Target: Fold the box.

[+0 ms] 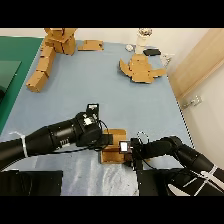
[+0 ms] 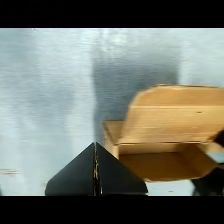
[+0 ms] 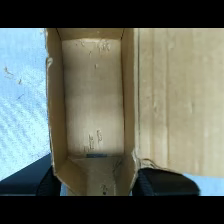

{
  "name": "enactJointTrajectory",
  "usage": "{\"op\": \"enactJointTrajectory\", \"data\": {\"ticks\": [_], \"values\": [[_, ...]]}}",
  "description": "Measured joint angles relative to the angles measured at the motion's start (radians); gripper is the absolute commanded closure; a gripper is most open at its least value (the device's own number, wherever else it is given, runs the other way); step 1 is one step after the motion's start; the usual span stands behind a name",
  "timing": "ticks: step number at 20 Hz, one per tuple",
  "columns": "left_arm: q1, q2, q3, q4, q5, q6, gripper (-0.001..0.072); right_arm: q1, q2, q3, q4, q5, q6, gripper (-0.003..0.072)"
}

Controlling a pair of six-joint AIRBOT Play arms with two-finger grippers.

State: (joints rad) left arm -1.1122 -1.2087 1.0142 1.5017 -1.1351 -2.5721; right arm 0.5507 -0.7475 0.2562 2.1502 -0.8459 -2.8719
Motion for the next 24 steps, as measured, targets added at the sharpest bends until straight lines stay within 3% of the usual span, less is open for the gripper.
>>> {"op": "enactJointTrajectory", "data": {"ticks": [3, 7, 9, 12, 15, 16, 17, 18, 19, 24], "values": [[0.072, 0.063, -0.035, 0.011, -0.055, 0.160, 0.0698, 0.000, 0.000, 0.000, 0.000, 0.000, 0.000, 0.0174], [0.294, 0.208, -0.163, -0.097, -0.083, 0.560, 0.0697, 0.000, 0.000, 0.000, 0.000, 0.000, 0.000, 0.0174], [0.438, 0.273, -0.246, -0.283, -0.083, 0.900, 0.0697, 0.000, 0.000, 0.000, 0.000, 0.000, 0.000, 0.0174], [0.671, 0.324, -0.371, -0.676, -0.115, 1.493, 0.0696, 0.000, 0.000, 0.000, 0.000, 0.000, 0.000, 0.0174], [0.771, 0.324, -0.432, -0.893, -0.162, 1.888, 0.0691, 0.000, 0.000, 0.000, 0.000, 0.000, 0.000, 0.0174], [0.780, 0.320, -0.443, -0.929, -0.160, 1.975, 0.0483, 0.000, 0.000, 0.000, 0.000, 0.000, 0.000, 0.0174], [0.775, 0.316, -0.450, -0.958, -0.140, 2.044, 0.0190, 0.000, 0.000, 0.000, 0.000, 0.000, 0.000, 0.0174], [0.764, 0.313, -0.457, -0.973, -0.108, 2.092, 0.0073, 0.000, 0.000, 0.000, 0.000, 0.000, 0.000, 0.0174], [0.748, 0.311, -0.463, -0.986, -0.060, 2.128, 0.0014, 0.000, 0.000, 0.000, 0.000, 0.000, 0.000, 0.0174], [0.589, 0.307, -0.535, -0.987, 0.218, 2.285, 0.0005, 0.000, 0.000, 0.000, 0.000, 0.000, 0.000, 0.0174]]}}
